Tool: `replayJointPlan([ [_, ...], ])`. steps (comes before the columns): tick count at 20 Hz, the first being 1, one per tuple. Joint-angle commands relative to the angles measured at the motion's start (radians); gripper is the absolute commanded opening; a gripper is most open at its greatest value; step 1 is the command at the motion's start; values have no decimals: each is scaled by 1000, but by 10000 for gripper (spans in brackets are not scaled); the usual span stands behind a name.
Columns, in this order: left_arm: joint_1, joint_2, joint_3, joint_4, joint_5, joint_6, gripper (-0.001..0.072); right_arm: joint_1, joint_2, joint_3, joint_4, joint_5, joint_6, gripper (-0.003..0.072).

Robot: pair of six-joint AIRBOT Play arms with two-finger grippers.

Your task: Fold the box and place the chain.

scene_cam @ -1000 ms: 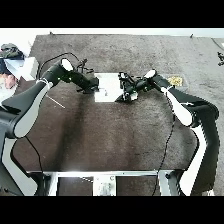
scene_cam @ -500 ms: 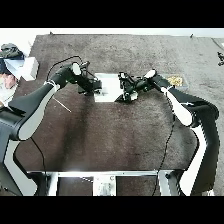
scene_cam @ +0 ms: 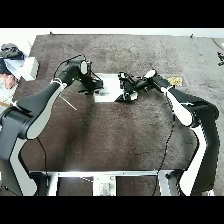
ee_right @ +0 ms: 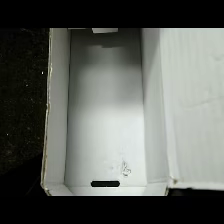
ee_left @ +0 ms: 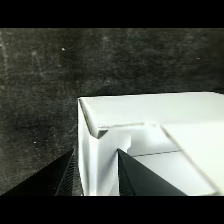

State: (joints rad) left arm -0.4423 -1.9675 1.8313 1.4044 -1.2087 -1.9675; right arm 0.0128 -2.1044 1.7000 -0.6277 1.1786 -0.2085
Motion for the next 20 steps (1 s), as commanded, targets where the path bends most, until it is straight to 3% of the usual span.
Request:
replayJointPlan([
  [1, -23, -61, 102, 63, -95, -34, 285, 0, 0, 0, 0, 0, 0, 541],
  [5, -32, -96, 150, 89, -94, -33, 284, 0, 0, 0, 0, 0, 0, 541],
  [11, -32, -113, 152, 118, -98, -41, 282, 0, 0, 0, 0, 0, 0, 541],
  [12, -32, -113, 151, 134, -105, -41, 239, 0, 0, 0, 0, 0, 0, 541],
  [18, -37, -113, 151, 179, -115, -40, 231, 0, 0, 0, 0, 0, 0, 541],
  [19, -37, -113, 152, 179, -111, -38, 184, 0, 0, 0, 0, 0, 0, 541],
  [20, -37, -113, 152, 179, -113, -31, 87, 0, 0, 0, 0, 0, 0, 541],
])
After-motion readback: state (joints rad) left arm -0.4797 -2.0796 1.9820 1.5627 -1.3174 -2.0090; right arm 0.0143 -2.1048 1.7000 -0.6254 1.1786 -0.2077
